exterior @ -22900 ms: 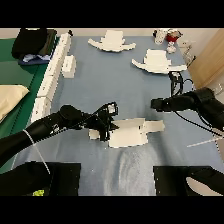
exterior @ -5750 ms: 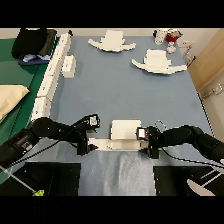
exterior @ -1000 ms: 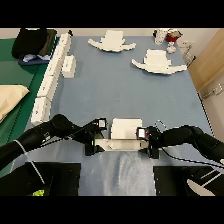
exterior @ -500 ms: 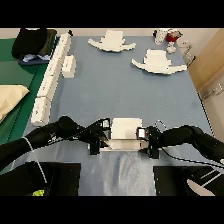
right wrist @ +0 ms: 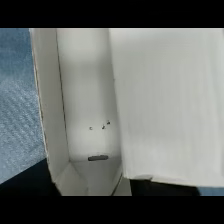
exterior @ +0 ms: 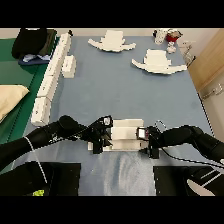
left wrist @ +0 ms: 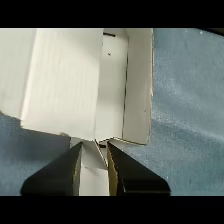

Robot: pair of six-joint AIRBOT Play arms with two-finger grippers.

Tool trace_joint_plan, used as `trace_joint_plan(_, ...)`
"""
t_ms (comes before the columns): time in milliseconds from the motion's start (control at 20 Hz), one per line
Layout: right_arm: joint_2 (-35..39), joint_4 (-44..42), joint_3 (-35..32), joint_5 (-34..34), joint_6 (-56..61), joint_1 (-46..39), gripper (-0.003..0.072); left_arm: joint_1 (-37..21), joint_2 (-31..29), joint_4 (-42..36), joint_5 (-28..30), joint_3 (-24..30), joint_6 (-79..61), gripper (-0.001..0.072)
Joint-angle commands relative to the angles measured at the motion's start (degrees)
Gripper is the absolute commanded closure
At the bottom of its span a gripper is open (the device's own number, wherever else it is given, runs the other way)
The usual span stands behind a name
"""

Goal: Fold the box.

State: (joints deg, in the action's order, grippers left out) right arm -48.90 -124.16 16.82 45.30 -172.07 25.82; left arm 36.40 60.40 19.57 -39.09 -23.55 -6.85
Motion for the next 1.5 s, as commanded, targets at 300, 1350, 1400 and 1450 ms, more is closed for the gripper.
trace_joint_plan(300,0.0,-0.09,0.02,-0.02,0.11,0.0,0.0251,-3.8,-2.43,11.34,0.92,-0.15,4.96,0.0449)
trace_joint_plan(1350,0.0,-0.09,0.02,0.0,0.09,0.0,0.0251,2.29,-1.03,8.11,3.13,0.07,1.7,0.0589)
trace_joint_plan(1400,0.0,-0.11,0.02,-0.02,0.11,0.0,0.0251,2.71,-1.03,7.23,3.15,0.07,1.66,0.0597)
trace_joint_plan(1450,0.0,-0.09,0.02,0.0,0.09,0.0,0.0251,2.99,-1.03,6.75,3.1,0.04,1.68,0.0597)
